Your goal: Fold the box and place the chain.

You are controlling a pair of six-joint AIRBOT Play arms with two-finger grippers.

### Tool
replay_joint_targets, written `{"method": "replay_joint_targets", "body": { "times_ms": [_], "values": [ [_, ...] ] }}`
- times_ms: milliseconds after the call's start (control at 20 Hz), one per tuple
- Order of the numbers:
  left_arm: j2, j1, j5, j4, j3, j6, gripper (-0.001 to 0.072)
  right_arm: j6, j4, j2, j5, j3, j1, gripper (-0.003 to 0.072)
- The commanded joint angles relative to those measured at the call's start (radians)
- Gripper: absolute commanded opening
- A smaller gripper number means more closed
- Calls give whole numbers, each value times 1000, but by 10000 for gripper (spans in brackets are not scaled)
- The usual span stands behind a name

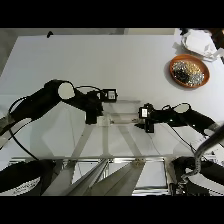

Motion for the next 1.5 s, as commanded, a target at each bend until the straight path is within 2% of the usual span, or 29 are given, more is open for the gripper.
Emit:
{"method": "replay_joint_targets", "body": {
  "times_ms": [0,100,400,750,800,900,1000,1100,1400,1450],
  "values": [
    [-54,13,85,-66,-44,142,452,0,0,0,1,0,0,437],
    [-55,32,180,-79,-92,181,494,0,0,0,1,0,0,437],
    [-60,54,246,-195,-185,478,493,0,0,0,1,0,0,437],
    [-84,51,283,-208,-190,510,491,0,0,0,1,0,0,437],
    [-84,51,281,-208,-190,510,478,0,0,0,1,0,0,437],
    [-81,51,266,-208,-190,512,404,0,0,0,1,0,0,437],
    [-79,51,240,-217,-190,550,385,0,0,0,1,0,0,437],
    [-66,51,216,-250,-190,590,333,0,0,0,1,0,0,437],
    [-45,45,192,-292,-190,628,308,0,0,0,1,0,0,437],
    [-45,39,182,-293,-190,641,254,0,0,0,1,0,0,437]
  ]
}}
